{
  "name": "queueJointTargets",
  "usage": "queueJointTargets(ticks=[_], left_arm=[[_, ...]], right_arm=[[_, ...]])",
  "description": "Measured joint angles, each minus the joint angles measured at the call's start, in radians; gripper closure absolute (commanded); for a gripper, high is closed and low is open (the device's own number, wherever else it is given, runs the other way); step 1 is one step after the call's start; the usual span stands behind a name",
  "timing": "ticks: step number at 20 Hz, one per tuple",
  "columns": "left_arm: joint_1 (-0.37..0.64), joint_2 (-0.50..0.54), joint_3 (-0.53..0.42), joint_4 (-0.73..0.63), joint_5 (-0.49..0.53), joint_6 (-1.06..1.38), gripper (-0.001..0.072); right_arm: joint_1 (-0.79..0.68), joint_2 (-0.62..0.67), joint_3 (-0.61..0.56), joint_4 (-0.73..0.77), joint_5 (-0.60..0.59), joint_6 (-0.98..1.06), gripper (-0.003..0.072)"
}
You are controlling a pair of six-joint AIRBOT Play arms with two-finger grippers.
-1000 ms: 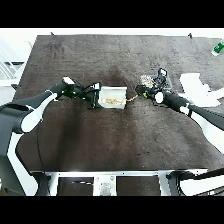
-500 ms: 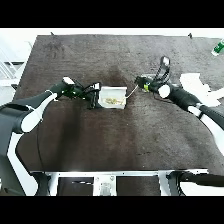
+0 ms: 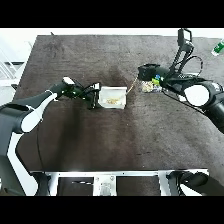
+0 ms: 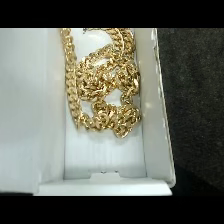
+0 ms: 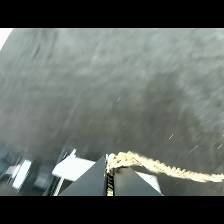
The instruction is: Fold the box and place the chain.
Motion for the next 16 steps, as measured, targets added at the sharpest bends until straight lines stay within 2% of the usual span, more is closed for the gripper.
queueJointTargets(ticks=[5, 16], left_arm=[[0.000, 0.000, 0.000, 0.000, 0.000, 0.000, 0.0311], [0.000, 0.000, 0.000, 0.000, 0.000, 0.000, 0.0311]], right_arm=[[0.090, -0.024, -0.044, -0.001, -0.022, 0.014, 0.0678], [0.222, -0.253, -0.061, 0.025, -0.196, 0.095, 0.0678]])
